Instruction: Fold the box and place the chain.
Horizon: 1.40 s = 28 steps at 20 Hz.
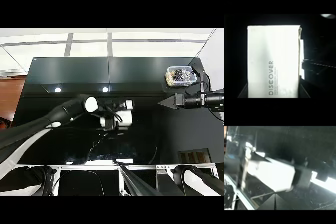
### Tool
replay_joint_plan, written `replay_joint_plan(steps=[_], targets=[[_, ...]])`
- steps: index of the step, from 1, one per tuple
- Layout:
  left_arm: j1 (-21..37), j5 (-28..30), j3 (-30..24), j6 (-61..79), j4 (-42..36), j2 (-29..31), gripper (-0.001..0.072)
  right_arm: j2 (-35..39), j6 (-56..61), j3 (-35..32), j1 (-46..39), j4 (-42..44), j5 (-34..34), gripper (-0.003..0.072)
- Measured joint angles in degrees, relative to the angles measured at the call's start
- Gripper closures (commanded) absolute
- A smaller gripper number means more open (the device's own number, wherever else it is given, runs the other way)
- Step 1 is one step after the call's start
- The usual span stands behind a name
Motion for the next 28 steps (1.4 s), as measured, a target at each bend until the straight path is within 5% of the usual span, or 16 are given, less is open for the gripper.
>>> replay_joint_plan(steps=[4, 8, 12, 15, 20, 21, 22, 27, 28], targets=[[10.6, -0.7, 6.4, -15.9, 14.5, 1.4, 0.0427, 0.0, 1.8, 0.0, 0.0, 1.4, -0.7, 0.0677], [29.5, -1.0, 14.1, -27.0, 21.6, -0.5, 0.0422, 0.0, 3.0, 0.0, 1.2, 4.0, -3.2, 0.0677], [47.6, -5.5, 25.6, -35.3, 24.1, -8.2, 0.0422, 0.0, 4.4, 0.0, 2.5, 4.8, -5.9, 0.0676], [55.8, -9.5, 34.8, -38.0, 23.4, -16.2, 0.0419, 0.0, 6.7, 0.0, 2.9, 5.1, -6.9, 0.0676], [59.5, -11.4, 45.5, -39.3, 18.3, -28.4, 0.0416, 0.0, 9.4, 0.0, 3.0, 5.2, -7.5, 0.0677], [59.4, -11.6, 47.2, -39.5, 17.5, -30.3, 0.0358, 0.0, 9.8, 0.0, 3.0, 5.2, -7.6, 0.0676], [59.1, -11.8, 48.9, -39.5, 16.8, -31.9, 0.0012, 0.0, 10.1, 0.0, 3.1, 5.2, -7.6, 0.0676], [57.4, -16.3, 56.8, -41.7, 15.5, -33.9, 0.0001, 0.0, 10.6, 0.0, 4.2, 5.7, -7.7, 0.0676], [57.3, -17.7, 57.9, -43.1, 15.5, -32.9, 0.0053, 0.0, 10.5, 0.0, 4.6, 5.7, -7.8, 0.0676]])
